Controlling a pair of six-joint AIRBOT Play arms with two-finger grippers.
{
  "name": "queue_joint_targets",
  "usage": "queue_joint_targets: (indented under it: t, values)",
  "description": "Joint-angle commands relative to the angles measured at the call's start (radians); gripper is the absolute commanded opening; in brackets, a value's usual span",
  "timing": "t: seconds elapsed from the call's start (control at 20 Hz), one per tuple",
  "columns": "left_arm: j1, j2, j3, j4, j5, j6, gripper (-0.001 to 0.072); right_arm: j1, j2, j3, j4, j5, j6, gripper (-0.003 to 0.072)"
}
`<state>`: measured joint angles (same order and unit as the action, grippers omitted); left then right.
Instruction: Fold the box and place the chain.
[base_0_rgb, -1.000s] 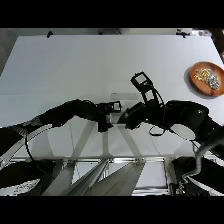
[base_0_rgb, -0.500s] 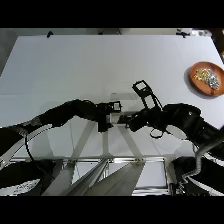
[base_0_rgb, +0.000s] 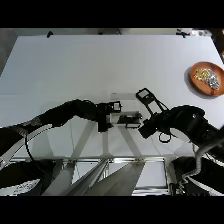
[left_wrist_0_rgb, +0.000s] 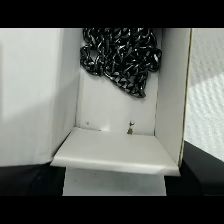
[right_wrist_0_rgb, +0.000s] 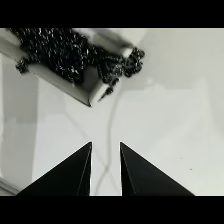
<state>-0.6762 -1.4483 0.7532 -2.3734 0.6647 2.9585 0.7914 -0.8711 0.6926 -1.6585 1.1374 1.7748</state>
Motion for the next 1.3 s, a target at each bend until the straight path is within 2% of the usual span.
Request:
queue_joint_targets:
  t: [0.0,0.15,0.2,0.3,0.4,0.5,0.6,0.75,0.85,0.95,1.0,1.15,1.25]
  values:
    - [-0.001,0.000,0.000,0.000,0.000,0.000,0.0274,0.001,0.011,-0.079,0.049,-0.032,-0.196,0.0174]
    - [-0.001,0.000,0.000,0.000,0.000,0.000,0.0274,0.001,0.011,-0.170,0.064,-0.147,-0.325,0.0188]
    - [-0.001,0.000,0.000,0.000,0.000,0.000,0.0274,-0.005,0.011,-0.181,0.054,-0.186,-0.354,0.0230]
    - [-0.001,0.000,0.000,0.000,0.000,0.000,0.0274,-0.050,0.010,-0.188,0.063,-0.267,-0.448,0.0249]
    - [-0.001,0.000,0.000,0.000,0.000,0.000,0.0274,-0.135,0.008,-0.188,0.069,-0.316,-0.543,0.0249]
    - [-0.001,0.000,0.000,0.000,0.000,0.000,0.0274,-0.279,0.008,-0.188,0.109,-0.369,-0.602,0.0248]
    - [-0.001,-0.001,0.000,0.000,0.000,0.000,0.0274,-0.422,0.008,-0.188,0.292,-0.415,-0.806,0.0247]
    - [-0.001,0.000,0.000,0.000,0.000,0.000,0.0274,-0.525,-0.011,-0.188,0.554,-0.390,-1.316,0.0230]
    - [-0.001,0.000,0.000,0.000,0.000,0.000,0.0274,-0.525,-0.054,-0.188,0.584,-0.348,-1.480,0.0230]
    - [-0.001,0.000,0.000,0.000,0.000,0.000,0.0274,-0.525,-0.097,-0.188,0.566,-0.322,-1.527,0.0236]
    - [-0.001,0.000,0.000,0.000,0.000,0.000,0.0274,-0.525,-0.117,-0.188,0.565,-0.314,-1.531,0.0278]
    - [-0.001,0.000,0.000,0.000,0.000,0.000,0.0274,-0.525,-0.156,-0.188,0.558,-0.270,-1.601,0.0283]
    - [-0.001,0.000,0.000,0.000,0.000,0.000,0.0274,-0.525,-0.166,-0.188,0.558,-0.285,-1.616,0.0306]
